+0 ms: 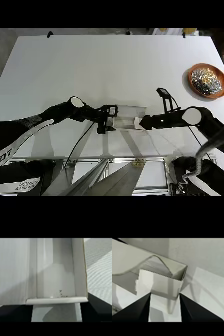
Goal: Fold the box and place the chain.
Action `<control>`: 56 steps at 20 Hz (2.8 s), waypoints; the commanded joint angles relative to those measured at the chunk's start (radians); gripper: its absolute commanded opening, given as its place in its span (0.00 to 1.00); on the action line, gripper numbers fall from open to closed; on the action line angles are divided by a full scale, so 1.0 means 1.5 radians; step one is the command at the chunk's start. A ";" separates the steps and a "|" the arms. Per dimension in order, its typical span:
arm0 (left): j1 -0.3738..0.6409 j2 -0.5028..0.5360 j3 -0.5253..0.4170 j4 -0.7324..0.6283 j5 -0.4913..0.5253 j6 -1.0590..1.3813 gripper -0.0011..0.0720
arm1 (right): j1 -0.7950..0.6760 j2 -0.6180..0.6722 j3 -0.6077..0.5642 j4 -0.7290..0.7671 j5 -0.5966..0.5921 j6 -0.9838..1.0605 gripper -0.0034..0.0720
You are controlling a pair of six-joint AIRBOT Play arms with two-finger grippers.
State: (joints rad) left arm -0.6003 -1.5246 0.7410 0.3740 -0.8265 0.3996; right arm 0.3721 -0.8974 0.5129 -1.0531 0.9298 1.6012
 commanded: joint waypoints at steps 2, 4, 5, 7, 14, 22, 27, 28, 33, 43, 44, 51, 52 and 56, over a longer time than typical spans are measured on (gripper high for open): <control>0.000 0.001 0.000 0.000 0.000 0.001 0.36 | 0.089 -0.061 0.075 -0.122 0.000 0.148 0.48; 0.000 0.001 0.000 0.000 0.000 0.000 0.36 | 0.103 -0.077 0.086 -0.139 0.021 0.180 0.47; 0.000 0.001 0.000 0.000 0.000 0.000 0.36 | 0.112 -0.084 0.087 -0.145 0.034 0.194 0.47; 0.000 0.001 0.000 0.000 0.000 0.000 0.36 | 0.130 -0.105 0.087 -0.156 0.038 0.230 0.47; 0.000 0.001 0.000 0.000 0.000 0.000 0.36 | 0.143 -0.170 0.119 -0.226 0.039 0.379 0.46; 0.000 0.001 0.000 0.000 0.000 0.000 0.36 | 0.143 -0.225 0.155 -0.259 0.069 0.459 0.41; 0.000 0.001 0.000 0.000 0.000 0.000 0.36 | 0.183 -0.257 0.155 -0.260 0.056 0.471 0.39; 0.000 0.001 0.000 0.000 0.000 0.000 0.36 | 0.192 -0.263 0.155 -0.263 0.051 0.471 0.32; 0.000 0.001 0.000 0.000 0.000 0.000 0.36 | 0.200 -0.264 0.155 -0.293 0.058 0.470 0.07; 0.000 0.001 0.000 0.000 0.000 0.000 0.36 | 0.200 -0.236 0.155 -0.301 0.054 0.463 0.31; 0.000 0.001 0.000 0.000 0.000 0.000 0.36 | 0.199 -0.227 0.155 -0.301 0.053 0.463 0.31; 0.000 0.001 0.000 0.000 0.000 0.000 0.36 | 0.199 -0.216 0.155 -0.300 0.053 0.463 0.49; 0.000 0.001 0.000 0.000 0.000 0.000 0.36 | 0.199 -0.216 0.155 -0.300 0.053 0.463 0.49; 0.000 0.001 0.000 0.000 0.000 0.000 0.36 | 0.199 -0.216 0.155 -0.300 0.053 0.463 0.49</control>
State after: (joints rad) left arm -0.6003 -1.5246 0.7410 0.3737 -0.8265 0.3996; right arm 0.6708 -1.2221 0.7452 -1.5036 1.0092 2.2955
